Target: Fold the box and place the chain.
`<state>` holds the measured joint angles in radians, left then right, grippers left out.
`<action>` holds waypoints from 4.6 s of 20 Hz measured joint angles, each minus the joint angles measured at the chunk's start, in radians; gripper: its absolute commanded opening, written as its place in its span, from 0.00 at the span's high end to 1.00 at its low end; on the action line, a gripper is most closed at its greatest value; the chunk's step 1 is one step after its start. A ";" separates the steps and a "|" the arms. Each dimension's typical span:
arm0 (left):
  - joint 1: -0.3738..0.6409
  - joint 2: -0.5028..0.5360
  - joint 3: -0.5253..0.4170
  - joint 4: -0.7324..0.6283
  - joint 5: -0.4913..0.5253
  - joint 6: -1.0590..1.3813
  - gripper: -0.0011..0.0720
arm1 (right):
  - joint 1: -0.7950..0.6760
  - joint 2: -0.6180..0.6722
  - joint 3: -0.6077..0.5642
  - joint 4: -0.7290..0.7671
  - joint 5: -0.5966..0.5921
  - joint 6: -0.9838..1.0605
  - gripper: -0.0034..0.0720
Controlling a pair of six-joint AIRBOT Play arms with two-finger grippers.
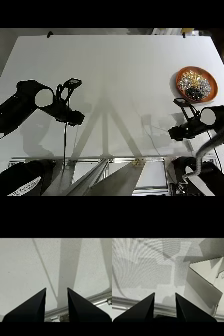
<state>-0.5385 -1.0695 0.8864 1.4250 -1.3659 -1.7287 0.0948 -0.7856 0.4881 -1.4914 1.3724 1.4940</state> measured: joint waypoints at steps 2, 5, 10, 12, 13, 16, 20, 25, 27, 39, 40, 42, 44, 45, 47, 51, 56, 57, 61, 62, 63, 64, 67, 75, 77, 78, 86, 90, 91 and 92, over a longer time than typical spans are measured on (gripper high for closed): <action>0.000 0.000 0.000 0.000 0.000 0.000 0.59 | 0.000 0.000 0.000 0.000 0.000 0.000 0.61; 0.000 0.000 0.000 0.000 0.000 0.000 0.59 | 0.000 0.000 0.000 0.000 0.000 0.000 0.61; 0.000 0.000 0.000 0.000 0.000 0.000 0.59 | 0.000 0.000 0.000 0.000 -0.030 0.000 0.61; 0.000 0.000 0.000 0.000 0.000 0.000 0.59 | 0.000 0.000 0.000 0.008 -0.051 0.001 0.61; 0.000 0.000 0.000 0.000 0.000 0.000 0.59 | 0.000 0.000 0.000 0.012 -0.055 0.001 0.64; 0.000 0.000 0.000 0.000 0.000 0.000 0.59 | 0.000 0.000 0.005 0.057 -0.119 0.009 0.76; 0.000 0.000 0.000 0.000 0.000 0.000 0.59 | -0.007 0.000 0.097 0.111 -0.176 -0.041 0.78; 0.000 0.000 0.000 -0.001 0.000 0.000 0.59 | -0.152 -0.003 0.246 -0.209 -0.167 -0.068 0.62; 0.000 0.000 0.000 0.000 0.000 0.000 0.59 | -0.242 -0.021 0.267 -0.328 -0.194 -0.089 0.48; 0.000 0.000 0.000 0.000 0.000 0.000 0.59 | -0.690 -0.325 0.290 -0.519 -0.256 -0.217 0.38; 0.000 0.000 0.000 0.000 0.000 0.000 0.59 | -0.698 -0.346 0.290 -0.522 -0.259 -0.225 0.38; 0.000 0.000 0.000 0.000 0.000 0.000 0.59 | -0.707 -0.387 0.290 -0.522 -0.264 -0.235 0.42; 0.000 0.000 0.000 0.000 0.000 0.000 0.59 | -0.713 -0.424 0.290 -0.522 -0.275 -0.239 0.57; 0.000 0.000 0.000 0.000 0.000 0.000 0.59 | -0.714 -0.443 0.290 -0.522 -0.285 -0.240 0.70; 0.000 0.000 0.000 0.000 0.000 0.000 0.59 | -0.716 -0.469 0.290 -0.521 -0.298 -0.243 0.93; 0.000 0.000 0.000 0.000 0.000 0.000 0.59 | -0.658 -0.456 0.290 -0.503 -0.286 -0.271 0.93; 0.000 0.000 0.000 0.000 0.000 0.000 0.59 | -0.478 -0.335 0.290 -0.378 -0.228 -0.311 0.94; 0.000 0.000 0.000 0.000 0.000 0.000 0.59 | -0.448 -0.311 0.290 -0.319 -0.216 -0.314 0.94; 0.000 0.000 0.000 0.000 0.000 0.000 0.59 | -0.329 -0.214 0.254 -0.055 -0.191 -0.321 0.94; 0.000 0.000 0.000 0.000 0.000 0.000 0.59 | -0.296 -0.187 0.232 -0.001 -0.185 -0.321 0.94; 0.000 0.000 0.000 0.001 0.001 0.004 0.59 | -0.264 -0.162 0.210 0.044 -0.183 -0.321 0.94; 0.000 0.000 0.000 0.003 0.004 0.010 0.59 | -0.230 -0.136 0.185 0.089 -0.183 -0.321 0.94; 0.000 0.000 0.000 0.005 0.038 0.039 0.77 | -0.128 -0.071 0.111 0.198 -0.193 -0.317 0.93; 0.000 -0.051 0.000 -0.187 0.327 0.370 0.59 | 0.043 -0.031 0.056 0.286 -0.229 -0.290 0.93; 0.000 -0.102 0.000 -0.338 0.357 0.553 0.58 | 0.055 -0.029 0.054 0.291 -0.234 -0.289 0.93; 0.000 -0.135 0.000 -0.417 0.362 0.646 0.58 | 0.058 -0.029 0.053 0.294 -0.236 -0.288 0.93; 0.000 -0.318 0.000 -0.711 0.299 1.028 0.21 | 0.067 -0.028 0.052 0.298 -0.240 -0.287 0.93; 0.000 -0.340 0.000 -0.777 0.299 1.127 0.22 | 0.067 -0.028 0.052 0.299 -0.241 -0.286 0.93; 0.000 -0.345 0.000 -0.799 0.307 1.151 0.22 | 0.067 -0.028 0.052 0.299 -0.241 -0.284 0.93; 0.000 -0.351 0.000 -0.823 0.317 1.175 0.23 | 0.067 -0.028 0.052 0.299 -0.241 -0.280 0.93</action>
<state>-0.5385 -1.4204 0.8867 0.6022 -1.0492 -0.5533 0.1616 -0.8135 0.5400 -1.1919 1.1316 1.2144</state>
